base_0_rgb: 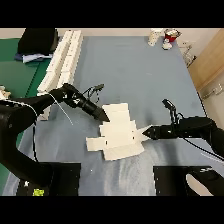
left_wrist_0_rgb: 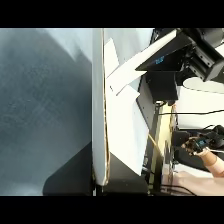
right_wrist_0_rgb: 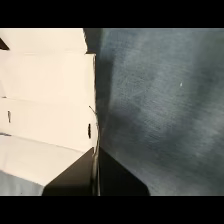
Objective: Fold the box.
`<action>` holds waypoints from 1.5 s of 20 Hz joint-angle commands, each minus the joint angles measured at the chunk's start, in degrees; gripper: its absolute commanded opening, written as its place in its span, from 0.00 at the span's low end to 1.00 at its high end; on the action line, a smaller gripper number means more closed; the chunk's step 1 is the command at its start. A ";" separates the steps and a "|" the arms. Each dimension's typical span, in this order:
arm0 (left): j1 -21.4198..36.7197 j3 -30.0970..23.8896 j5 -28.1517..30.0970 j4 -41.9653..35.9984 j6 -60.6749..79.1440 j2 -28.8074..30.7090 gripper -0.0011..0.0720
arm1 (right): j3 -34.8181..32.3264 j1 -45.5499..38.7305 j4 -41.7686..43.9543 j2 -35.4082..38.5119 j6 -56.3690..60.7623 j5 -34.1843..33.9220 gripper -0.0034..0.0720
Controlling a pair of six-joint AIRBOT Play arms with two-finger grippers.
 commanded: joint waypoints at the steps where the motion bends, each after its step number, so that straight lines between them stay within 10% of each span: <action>1: 0.09 0.20 -0.46 -0.28 4.55 0.07 0.03 | 0.11 -0.02 -2.34 0.04 -0.07 1.51 0.55; 12: -5.92 -4.24 16.50 -0.48 33.22 17.49 0.02 | 16.94 -0.76 -51.49 0.04 44.98 6.82 0.56; 15: -8.20 -11.85 26.36 -0.50 38.97 25.35 0.02 | 19.15 -0.70 -45.94 0.07 46.03 6.75 0.55; 18: -9.60 -16.55 30.80 -0.50 40.24 28.39 0.03 | 20.83 0.35 -27.06 0.37 33.05 2.51 0.07; 22: -10.95 -17.29 30.95 -0.76 41.79 28.26 0.03 | 18.82 7.39 -23.43 0.52 29.62 -5.49 0.04; 30: -14.71 -17.94 31.36 -2.03 41.75 26.84 0.03 | 4.87 17.11 -25.90 0.39 39.04 5.18 0.04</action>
